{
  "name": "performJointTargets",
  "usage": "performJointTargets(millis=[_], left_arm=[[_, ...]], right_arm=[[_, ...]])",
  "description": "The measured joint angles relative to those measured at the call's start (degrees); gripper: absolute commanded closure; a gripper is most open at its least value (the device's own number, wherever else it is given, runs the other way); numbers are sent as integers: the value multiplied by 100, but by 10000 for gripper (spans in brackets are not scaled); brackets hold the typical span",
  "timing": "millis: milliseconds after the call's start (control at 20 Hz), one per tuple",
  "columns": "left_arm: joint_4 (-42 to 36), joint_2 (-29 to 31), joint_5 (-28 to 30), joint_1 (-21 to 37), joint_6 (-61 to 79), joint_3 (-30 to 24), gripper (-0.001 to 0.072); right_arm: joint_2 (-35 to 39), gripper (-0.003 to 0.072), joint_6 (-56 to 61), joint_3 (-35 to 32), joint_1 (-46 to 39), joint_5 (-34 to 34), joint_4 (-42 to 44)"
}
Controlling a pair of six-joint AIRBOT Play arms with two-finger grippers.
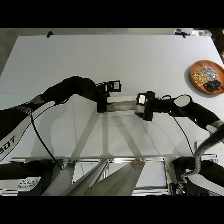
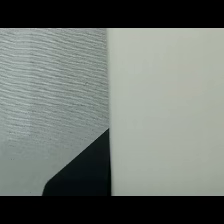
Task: Fold the box and place the chain.
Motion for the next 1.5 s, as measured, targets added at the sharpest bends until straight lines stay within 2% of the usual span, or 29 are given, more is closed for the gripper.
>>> performJointTargets(millis=[650,1200,1500], left_arm=[[2,0,9,0,4,0,694],[13,0,17,4,11,0,694],[9,0,9,4,11,0,694]], right_arm=[[-413,-12,-201,129,179,114,273],[-682,4,118,142,317,382,293],[-866,64,118,142,334,378,330]])
